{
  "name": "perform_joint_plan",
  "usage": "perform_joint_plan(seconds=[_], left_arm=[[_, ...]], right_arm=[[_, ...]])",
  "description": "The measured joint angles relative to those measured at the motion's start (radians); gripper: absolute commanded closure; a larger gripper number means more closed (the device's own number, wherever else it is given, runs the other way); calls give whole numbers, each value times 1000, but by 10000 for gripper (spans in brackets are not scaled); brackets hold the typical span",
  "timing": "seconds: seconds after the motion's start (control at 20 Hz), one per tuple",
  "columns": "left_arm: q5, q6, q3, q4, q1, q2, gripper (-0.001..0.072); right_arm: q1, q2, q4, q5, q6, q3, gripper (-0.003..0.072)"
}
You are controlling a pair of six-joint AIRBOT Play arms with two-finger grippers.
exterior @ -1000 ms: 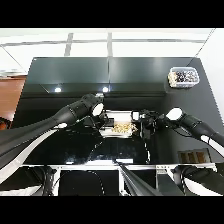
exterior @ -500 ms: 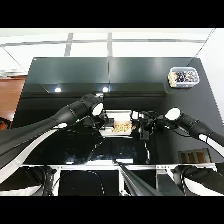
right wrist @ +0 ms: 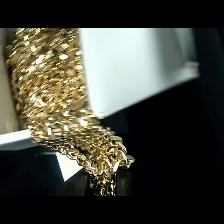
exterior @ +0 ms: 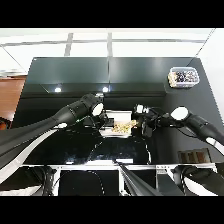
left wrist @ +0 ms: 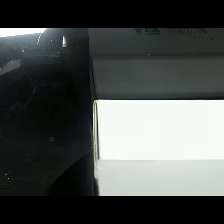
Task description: Fold the box and place the chain.
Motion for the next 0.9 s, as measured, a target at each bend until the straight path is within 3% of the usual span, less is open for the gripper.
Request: perform_joint_plan(seconds=[0.3,0.65,0.7,0.75,0.9], left_arm=[[0,0,0,0,0,0,681],[0,0,0,0,0,0,681],[0,0,0,0,0,0,681],[0,0,0,0,0,0,681],[1,-1,0,0,0,0,681]], right_arm=[[-40,188,-14,140,296,95,670],[35,219,102,239,574,163,661],[56,211,106,233,593,165,569],[71,203,114,222,611,166,362],[86,190,108,206,647,172,334]])
